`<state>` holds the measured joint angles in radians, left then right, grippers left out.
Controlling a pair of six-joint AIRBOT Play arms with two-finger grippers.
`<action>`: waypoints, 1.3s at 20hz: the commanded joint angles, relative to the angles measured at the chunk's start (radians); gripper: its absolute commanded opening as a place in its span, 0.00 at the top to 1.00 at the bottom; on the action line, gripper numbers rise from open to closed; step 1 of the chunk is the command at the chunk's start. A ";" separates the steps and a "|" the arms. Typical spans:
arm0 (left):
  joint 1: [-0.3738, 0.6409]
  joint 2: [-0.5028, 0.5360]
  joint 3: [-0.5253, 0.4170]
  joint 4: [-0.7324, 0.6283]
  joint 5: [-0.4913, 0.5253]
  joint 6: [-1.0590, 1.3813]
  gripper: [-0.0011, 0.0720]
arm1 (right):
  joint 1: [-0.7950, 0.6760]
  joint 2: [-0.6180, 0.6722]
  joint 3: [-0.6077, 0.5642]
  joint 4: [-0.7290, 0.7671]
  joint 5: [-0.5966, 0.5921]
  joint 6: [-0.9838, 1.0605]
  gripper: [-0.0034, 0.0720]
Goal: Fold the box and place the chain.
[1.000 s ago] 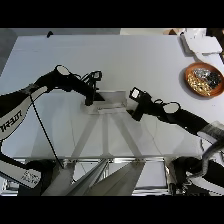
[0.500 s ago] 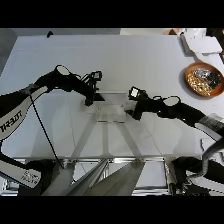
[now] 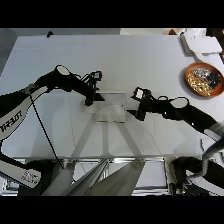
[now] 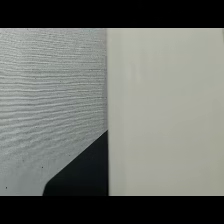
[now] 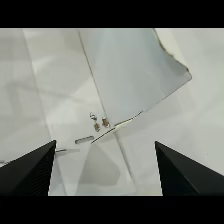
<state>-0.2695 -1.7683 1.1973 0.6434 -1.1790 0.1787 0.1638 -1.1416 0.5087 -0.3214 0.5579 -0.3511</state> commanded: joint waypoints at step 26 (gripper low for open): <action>0.000 0.000 0.000 0.000 0.001 0.000 0.97 | 0.204 0.040 -0.158 0.316 -0.266 0.013 0.04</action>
<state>-0.2695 -1.7683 1.1973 0.6430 -1.1786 0.1783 0.3676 -1.1007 0.3511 -0.0544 0.3065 -0.3386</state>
